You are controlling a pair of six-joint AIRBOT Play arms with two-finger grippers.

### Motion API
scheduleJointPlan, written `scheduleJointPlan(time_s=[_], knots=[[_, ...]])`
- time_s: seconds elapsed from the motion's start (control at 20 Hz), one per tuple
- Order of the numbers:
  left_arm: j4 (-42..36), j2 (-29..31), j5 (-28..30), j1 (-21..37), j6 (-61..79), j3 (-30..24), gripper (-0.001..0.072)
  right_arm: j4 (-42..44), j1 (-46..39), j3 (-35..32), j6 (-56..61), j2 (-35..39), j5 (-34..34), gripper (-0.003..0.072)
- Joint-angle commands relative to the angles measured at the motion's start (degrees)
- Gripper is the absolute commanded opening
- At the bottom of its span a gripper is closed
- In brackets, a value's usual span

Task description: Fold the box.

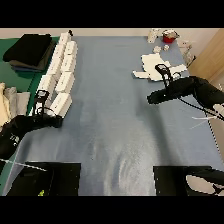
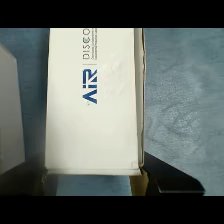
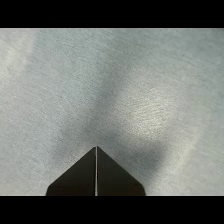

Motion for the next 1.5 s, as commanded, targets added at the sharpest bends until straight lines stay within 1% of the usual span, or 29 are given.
scheduleJointPlan(time_s=[0.0,0.15,0.3,0.4,0.55,0.75,1.15,1.45], knots=[[1.05,-1.68,1.51,2.32,-0.87,0.42,0.0458,0.33,0.0,0.07,0.02,-0.02,0.0,0.0006],[0.42,-6.08,3.67,2.14,-0.87,2.1,0.0458,0.35,0.0,0.07,0.02,-0.02,0.02,0.0006],[-2.6,-10.8,6.88,1.7,-0.85,5.53,0.0458,0.35,0.0,0.07,0.02,-0.02,0.04,0.0006],[-4.13,-14.23,6.97,1.7,-0.68,8.83,0.0458,0.33,0.0,0.07,0.02,-0.02,0.07,0.0006],[-4.35,-19.37,6.86,1.7,-0.7,13.73,0.0458,0.33,0.0,0.07,0.02,-0.02,0.33,0.0006],[-5.2,-24.85,6.54,1.7,-0.7,18.69,0.0458,0.33,0.0,0.07,0.0,-0.02,0.72,0.0006],[-5.38,-32.35,6.58,-1.11,-0.81,25.68,0.0458,0.33,0.0,0.07,0.02,-0.02,0.72,0.0006],[-5.38,-34.99,6.56,-1.11,-0.85,26.8,0.0458,0.31,0.0,0.07,0.0,-0.02,0.7,0.0006]])
